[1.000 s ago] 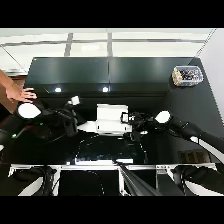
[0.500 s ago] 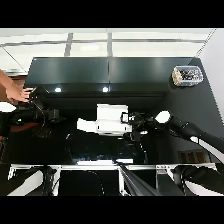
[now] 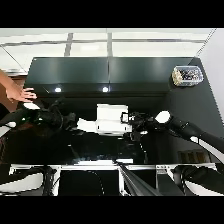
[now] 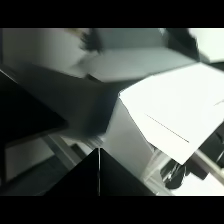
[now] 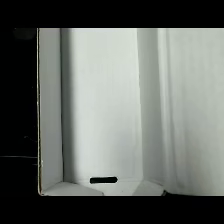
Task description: Fold the box and place the chain.
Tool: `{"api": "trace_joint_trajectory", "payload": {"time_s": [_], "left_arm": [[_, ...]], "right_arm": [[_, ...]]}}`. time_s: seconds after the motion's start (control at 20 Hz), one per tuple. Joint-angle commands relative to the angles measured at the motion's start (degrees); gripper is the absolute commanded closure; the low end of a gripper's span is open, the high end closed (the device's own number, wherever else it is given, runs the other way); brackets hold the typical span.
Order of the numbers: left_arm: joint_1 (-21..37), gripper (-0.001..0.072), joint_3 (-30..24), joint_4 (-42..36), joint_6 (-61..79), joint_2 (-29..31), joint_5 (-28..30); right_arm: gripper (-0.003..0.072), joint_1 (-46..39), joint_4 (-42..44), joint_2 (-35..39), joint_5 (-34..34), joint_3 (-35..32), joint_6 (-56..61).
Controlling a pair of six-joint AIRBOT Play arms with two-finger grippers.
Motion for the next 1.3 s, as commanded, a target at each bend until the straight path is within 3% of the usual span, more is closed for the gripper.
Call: {"api": "trace_joint_trajectory", "payload": {"time_s": [0.0,0.25,0.3,0.4,0.45,0.55,0.75,0.95,1.1,1.15,1.25], "left_arm": [[-6.3,0.0683,0.8,-1.3,1.6,-0.8,-0.3],[-5.7,0.0661,2.3,-1.2,3.5,-0.8,-3.1],[-5.1,0.0551,2.5,-1.2,3.5,-0.8,-3.5],[-3.8,0.0186,2.7,-1.2,3.5,-0.8,-3.4],[-3.2,0.0072,2.8,-1.2,3.4,-0.8,-3.5],[-3.1,-0.0003,3.5,-1.3,3.5,-0.8,-4.3],[-5.4,-0.0003,6.1,-2.5,3.4,-0.8,-9.3],[-10.4,0.0004,8.6,-2.0,-0.6,-0.8,-6.9],[-14.4,0.0040,11.8,4.2,-5.0,-0.1,-5.4],[-15.7,0.0092,12.9,6.6,-7.6,0.1,-4.9],[-17.8,0.0095,14.8,8.9,-10.0,0.2,-4.8]], "right_arm": [[0.0256,0.0,0.0,0.0,0.0,0.0,0.0],[0.0256,0.0,0.0,0.0,0.0,0.0,0.0],[0.0256,0.0,0.0,0.0,0.0,0.0,0.0],[0.0256,0.0,0.0,0.0,0.0,0.0,0.0],[0.0256,0.0,0.0,0.0,0.0,0.0,0.0],[0.0256,0.0,0.0,0.0,0.0,0.0,0.0],[0.0256,0.0,0.0,0.0,0.0,0.0,0.0],[0.0256,0.0,0.0,0.0,0.0,0.0,0.0],[0.0256,0.0,0.0,0.0,0.0,0.0,0.0],[0.0256,0.0,0.0,0.0,0.0,0.0,0.0],[0.0256,0.0,0.0,0.0,0.0,0.0,0.0]]}}
